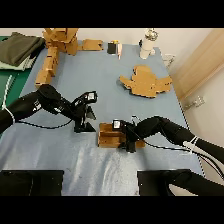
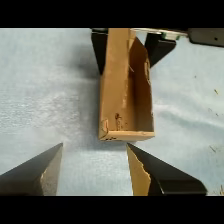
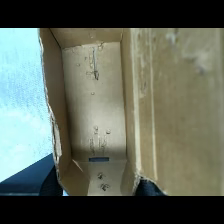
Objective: Fold the box.
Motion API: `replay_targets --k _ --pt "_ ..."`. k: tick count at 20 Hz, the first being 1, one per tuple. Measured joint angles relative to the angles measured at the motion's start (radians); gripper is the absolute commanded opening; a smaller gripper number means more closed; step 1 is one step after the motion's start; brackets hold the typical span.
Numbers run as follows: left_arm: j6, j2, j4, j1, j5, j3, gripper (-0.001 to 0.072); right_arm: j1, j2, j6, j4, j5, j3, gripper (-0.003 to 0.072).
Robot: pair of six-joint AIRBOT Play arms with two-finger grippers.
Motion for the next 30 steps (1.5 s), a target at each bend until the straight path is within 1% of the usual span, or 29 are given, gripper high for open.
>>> replay_targets --k 2,5,8,12,17,23,30 --pt "0.016 -0.003 0.035 -0.003 -0.031 -0.016 0.0703 0.000 0.000 0.000 0.000 0.000 0.000 0.0522" --pt "0.051 -0.004 0.064 -0.008 -0.029 -0.064 0.0703 0.000 0.000 0.000 0.000 0.000 0.000 0.0521" --pt "0.078 -0.004 0.066 -0.018 0.038 -0.114 0.0703 0.000 0.000 0.000 0.000 0.000 0.000 0.0521" --pt "0.104 -0.014 0.019 -0.050 0.103 -0.154 0.0703 0.000 0.000 0.000 0.000 0.000 0.000 0.0522" --pt "0.140 -0.055 -0.058 -0.087 0.177 -0.168 0.0703 0.000 0.000 0.000 0.000 0.000 0.000 0.0522" --pt "0.152 -0.069 -0.089 -0.117 0.189 -0.171 0.0703 0.000 0.000 0.000 0.000 0.000 0.000 0.0521" --pt "0.152 -0.071 -0.019 -0.143 0.191 -0.171 0.0703 0.000 0.000 0.000 0.000 0.000 0.000 0.0521"
